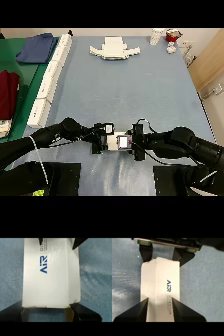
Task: Fold the box.
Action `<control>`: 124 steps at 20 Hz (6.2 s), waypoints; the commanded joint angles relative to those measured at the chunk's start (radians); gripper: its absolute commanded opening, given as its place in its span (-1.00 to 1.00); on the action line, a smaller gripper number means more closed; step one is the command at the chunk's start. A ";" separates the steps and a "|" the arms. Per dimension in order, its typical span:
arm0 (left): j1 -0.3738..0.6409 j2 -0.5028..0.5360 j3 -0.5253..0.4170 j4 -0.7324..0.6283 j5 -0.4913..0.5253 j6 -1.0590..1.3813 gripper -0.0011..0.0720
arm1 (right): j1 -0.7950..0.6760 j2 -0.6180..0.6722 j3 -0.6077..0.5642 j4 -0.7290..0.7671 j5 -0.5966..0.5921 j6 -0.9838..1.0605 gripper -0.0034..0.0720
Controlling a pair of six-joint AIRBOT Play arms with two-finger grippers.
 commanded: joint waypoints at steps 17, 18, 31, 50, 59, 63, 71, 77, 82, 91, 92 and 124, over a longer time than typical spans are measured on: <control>0.000 0.000 0.001 0.000 0.000 0.000 0.02 | 0.000 0.060 0.001 -0.078 0.091 0.002 0.10; 0.000 0.000 0.001 0.000 0.000 0.000 0.02 | -0.002 0.054 0.002 -0.077 0.094 0.004 0.10; 0.000 0.000 0.001 0.000 0.000 0.000 0.02 | 0.002 0.016 -0.001 -0.013 0.075 0.019 -0.51; 0.000 0.000 0.001 0.000 0.000 0.000 0.02 | 0.002 0.040 0.002 0.077 0.020 0.022 0.00; 0.000 0.000 0.001 0.000 0.000 0.000 0.02 | 0.001 0.246 -0.177 0.399 0.421 0.421 -0.61; 0.000 0.000 0.001 0.000 0.000 0.000 0.02 | 0.039 0.233 -0.302 0.394 0.593 0.713 -0.90; 0.000 0.000 0.001 0.000 0.000 0.000 0.02 | 0.051 0.111 -0.304 0.386 0.525 0.723 -0.90; 0.000 0.000 0.001 0.000 0.000 0.000 0.02 | 0.088 0.055 -0.305 0.360 0.522 0.723 -0.90; 0.000 0.000 0.001 0.000 0.000 0.000 0.02 | 0.089 0.032 -0.305 0.349 0.521 0.723 -0.90; 0.000 0.000 0.001 0.000 0.000 0.000 0.02 | 0.089 0.034 -0.305 0.341 0.507 0.723 -0.90; 0.000 0.000 0.001 0.000 0.000 0.000 0.02 | 0.089 0.040 -0.305 0.341 0.507 0.722 -0.90; 0.000 0.000 0.001 0.000 0.000 0.000 0.02 | -0.637 -0.522 0.552 0.117 -0.509 0.393 -0.90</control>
